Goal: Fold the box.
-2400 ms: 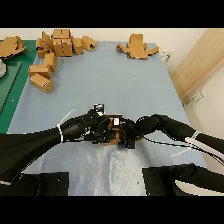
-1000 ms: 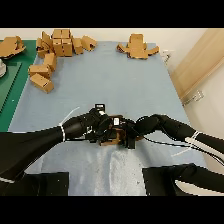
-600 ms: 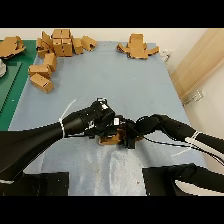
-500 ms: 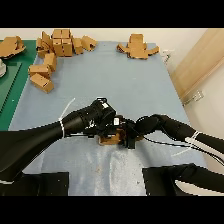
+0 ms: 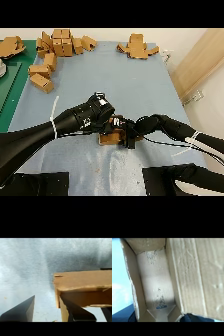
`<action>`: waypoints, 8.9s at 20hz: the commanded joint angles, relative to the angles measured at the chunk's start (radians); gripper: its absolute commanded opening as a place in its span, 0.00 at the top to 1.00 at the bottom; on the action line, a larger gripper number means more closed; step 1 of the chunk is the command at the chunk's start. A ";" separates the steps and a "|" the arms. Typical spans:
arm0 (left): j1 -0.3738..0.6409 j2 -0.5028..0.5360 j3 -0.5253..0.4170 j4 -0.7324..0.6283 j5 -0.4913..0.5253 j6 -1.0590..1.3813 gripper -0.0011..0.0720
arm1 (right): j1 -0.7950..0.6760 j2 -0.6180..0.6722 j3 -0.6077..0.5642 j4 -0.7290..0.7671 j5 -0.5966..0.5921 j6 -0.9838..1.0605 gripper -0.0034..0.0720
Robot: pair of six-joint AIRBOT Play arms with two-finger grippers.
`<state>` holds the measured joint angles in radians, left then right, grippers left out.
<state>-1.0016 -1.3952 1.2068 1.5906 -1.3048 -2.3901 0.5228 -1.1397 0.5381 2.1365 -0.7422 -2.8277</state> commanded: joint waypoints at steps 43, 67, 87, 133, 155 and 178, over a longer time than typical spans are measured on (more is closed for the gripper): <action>0.642 0.288 -0.687 -1.137 0.448 2.735 0.97 | 0.001 -0.001 0.001 -0.009 0.000 0.000 0.15; 0.428 0.211 -0.697 -1.211 0.680 2.629 0.02 | 0.000 -0.001 0.001 -0.013 0.000 0.000 0.15; 0.409 0.211 -0.697 -1.202 0.665 2.733 0.03 | 0.001 -0.001 0.001 -0.013 0.000 0.000 0.15; 0.372 0.138 -0.646 -1.178 0.676 2.684 0.03 | 0.001 -0.001 0.001 -0.013 -0.001 0.000 0.15; 0.372 0.138 -0.646 -1.172 0.676 2.685 0.41 | 0.000 -0.001 0.001 -0.013 -0.001 0.000 0.15; 0.372 0.138 -0.646 -1.172 0.676 2.686 0.41 | -0.128 0.007 0.047 0.068 -0.184 0.056 0.12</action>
<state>-0.6300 -1.2575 0.5602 0.4198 -0.6323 0.2955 0.4198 -1.1378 0.5800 2.1918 -0.8955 -2.7747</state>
